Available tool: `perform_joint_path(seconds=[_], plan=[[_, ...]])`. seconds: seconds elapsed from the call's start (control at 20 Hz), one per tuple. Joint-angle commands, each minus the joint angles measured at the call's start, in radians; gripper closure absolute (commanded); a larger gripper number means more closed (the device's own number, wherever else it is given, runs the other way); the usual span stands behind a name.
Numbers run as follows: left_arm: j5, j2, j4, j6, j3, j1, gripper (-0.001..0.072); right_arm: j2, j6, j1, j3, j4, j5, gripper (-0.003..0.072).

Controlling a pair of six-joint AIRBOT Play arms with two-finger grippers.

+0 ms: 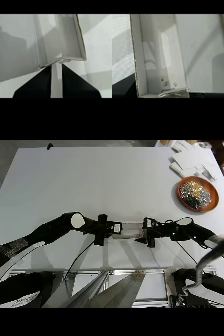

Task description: Fold the box and place the chain.

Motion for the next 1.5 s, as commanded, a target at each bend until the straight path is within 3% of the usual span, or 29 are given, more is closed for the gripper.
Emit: perform_joint_path(seconds=[0.0, 0.2, 0.35, 0.45, 0.5, 0.55, 0.7, 0.75, 0.8, 0.85, 0.9, 1.05, 1.25, 1.45], plan=[[0.013, -0.001, -0.069, 0.000, 0.000, -0.015, 0.0579, 0.000, 0.000, 0.000, 0.001, 0.000, 0.000, 0.0229], [0.012, -0.017, -0.115, 0.000, 0.000, -0.025, 0.0562, 0.000, 0.000, 0.000, 0.001, 0.000, 0.000, 0.0229], [0.013, -0.026, -0.121, -0.001, 0.000, -0.034, 0.0411, 0.000, 0.000, 0.000, 0.001, 0.000, 0.000, 0.0229], [0.010, -0.026, -0.121, -0.009, 0.000, -0.034, 0.0387, 0.000, 0.000, 0.000, 0.001, 0.000, 0.000, 0.0229], [0.005, -0.024, -0.121, -0.009, 0.000, -0.034, 0.0279, 0.000, 0.000, 0.000, 0.001, 0.000, 0.000, 0.0229], [0.003, -0.024, -0.120, -0.014, 0.000, -0.034, 0.0233, 0.000, 0.000, 0.000, 0.001, 0.000, 0.000, 0.0229], [-0.010, -0.010, -0.101, -0.064, 0.000, -0.029, 0.0236, 0.000, 0.000, 0.000, 0.001, 0.000, 0.000, 0.0229], [-0.021, 0.002, -0.089, -0.090, 0.000, -0.024, 0.0268, 0.000, 0.000, 0.000, 0.001, 0.000, 0.000, 0.0229], [-0.040, 0.019, -0.061, -0.136, 0.000, -0.018, 0.0372, 0.000, 0.000, 0.000, 0.001, 0.000, 0.000, 0.0229], [-0.069, 0.042, -0.028, -0.193, 0.000, -0.009, 0.0507, 0.000, 0.000, 0.000, 0.001, 0.000, 0.000, 0.0229], [-0.110, 0.071, 0.013, -0.267, 0.000, 0.003, 0.0709, 0.000, 0.000, 0.000, 0.001, 0.000, 0.000, 0.0229], [-0.213, 0.179, 0.165, -0.548, 0.000, 0.053, 0.0706, 0.000, 0.000, 0.000, 0.001, 0.000, 0.000, 0.0229], [-0.270, 0.345, 0.393, -1.109, 0.000, 0.163, 0.0706, 0.000, 0.000, 0.000, 0.001, 0.000, 0.000, 0.0229], [-0.391, 0.404, 0.411, -1.405, -0.002, 0.262, 0.0705, 0.000, 0.000, 0.000, 0.001, 0.000, 0.000, 0.0229]])
